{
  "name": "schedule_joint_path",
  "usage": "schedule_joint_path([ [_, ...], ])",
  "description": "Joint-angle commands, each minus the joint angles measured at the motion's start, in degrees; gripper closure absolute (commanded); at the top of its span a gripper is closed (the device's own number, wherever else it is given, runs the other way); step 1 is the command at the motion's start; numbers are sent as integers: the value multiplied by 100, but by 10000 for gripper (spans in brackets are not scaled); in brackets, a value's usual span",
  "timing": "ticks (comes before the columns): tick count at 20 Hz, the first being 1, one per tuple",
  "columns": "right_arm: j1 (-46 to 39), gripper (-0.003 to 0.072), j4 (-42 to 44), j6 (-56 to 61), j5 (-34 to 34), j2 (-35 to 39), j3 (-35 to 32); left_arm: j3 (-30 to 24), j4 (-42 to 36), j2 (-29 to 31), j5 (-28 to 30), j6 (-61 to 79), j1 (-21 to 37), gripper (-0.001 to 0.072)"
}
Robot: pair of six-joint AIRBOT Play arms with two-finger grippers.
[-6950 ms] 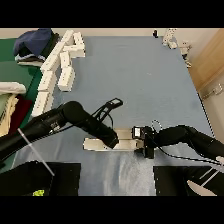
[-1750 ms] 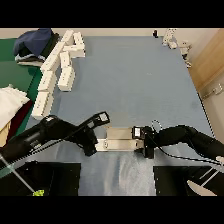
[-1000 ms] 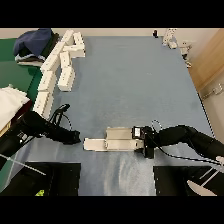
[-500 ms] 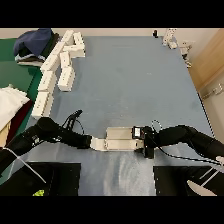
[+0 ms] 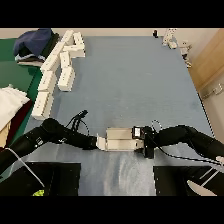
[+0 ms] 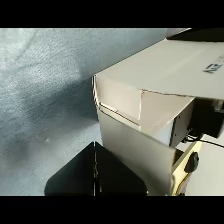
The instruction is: Fold the box.
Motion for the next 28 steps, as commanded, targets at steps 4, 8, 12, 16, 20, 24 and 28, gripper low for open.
schedule_joint_path([
  [4, 4, 173, 2, 0, 2, 0, 0, 245, -96, 0, -96, -66, -26, 252],
  [8, 4, 173, 0, 0, 2, 0, 2, 348, -114, -2, -83, -63, -24, 251],
  [12, 4, 172, 2, 0, 2, 0, 0, 348, -199, -2, -92, -61, -31, 251],
  [16, 4, 173, 2, 0, 2, 0, 2, 387, -566, -2, -107, -35, -179, 252],
  [20, 4, 172, 0, 0, 2, 0, 2, 715, 444, -4, 588, -1508, -1003, 252],
  [24, 4, 172, 2, 0, 2, 0, 0, 1233, 2059, -46, 850, -3534, -1823, 252],
  [28, 4, 173, 2, 0, 2, 0, 0, 1624, 3182, -437, 726, -5211, -2361, 252],
])
